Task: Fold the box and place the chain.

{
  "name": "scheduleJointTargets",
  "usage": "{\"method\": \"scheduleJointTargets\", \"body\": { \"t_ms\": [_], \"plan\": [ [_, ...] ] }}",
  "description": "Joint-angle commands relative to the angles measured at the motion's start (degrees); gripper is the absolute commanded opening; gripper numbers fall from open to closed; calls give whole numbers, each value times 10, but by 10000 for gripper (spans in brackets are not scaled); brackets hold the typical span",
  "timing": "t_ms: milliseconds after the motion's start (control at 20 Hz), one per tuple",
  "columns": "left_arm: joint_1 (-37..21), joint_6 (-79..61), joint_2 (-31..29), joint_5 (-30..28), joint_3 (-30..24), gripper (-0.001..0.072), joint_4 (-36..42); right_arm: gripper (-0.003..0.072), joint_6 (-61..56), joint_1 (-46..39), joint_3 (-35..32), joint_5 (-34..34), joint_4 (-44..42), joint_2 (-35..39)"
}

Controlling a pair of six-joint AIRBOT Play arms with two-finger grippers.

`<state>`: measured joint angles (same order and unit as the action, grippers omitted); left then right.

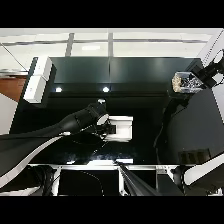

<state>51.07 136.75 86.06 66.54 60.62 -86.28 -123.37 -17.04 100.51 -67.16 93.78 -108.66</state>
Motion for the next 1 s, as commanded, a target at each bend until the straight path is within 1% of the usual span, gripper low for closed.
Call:
{"method": "scheduleJointTargets", "body": {
  "t_ms": [0,100,150,200,250,300,350,600,800,950],
  "plan": [
    [0,0,0,0,0,32,0,594,-9,-5,2,9,-2,-13],
    [0,0,0,0,0,32,0,588,-7,-5,2,18,-20,-23],
    [0,0,0,0,0,32,0,530,-6,-5,2,23,-31,-28],
    [0,0,0,0,0,32,0,527,3,-5,2,25,-39,-31],
    [0,0,0,0,0,32,0,300,18,-5,2,25,-41,-32],
    [0,0,0,0,0,32,0,127,36,-5,2,24,-43,-30],
    [0,0,0,0,0,32,0,42,57,-5,4,17,-42,-26],
    [0,0,0,0,0,32,0,40,146,-17,4,-3,-38,25],
    [0,0,0,0,0,32,0,39,223,-25,4,-11,-42,103],
    [0,0,0,0,0,32,0,38,283,-24,4,-29,-43,184]
  ]
}}
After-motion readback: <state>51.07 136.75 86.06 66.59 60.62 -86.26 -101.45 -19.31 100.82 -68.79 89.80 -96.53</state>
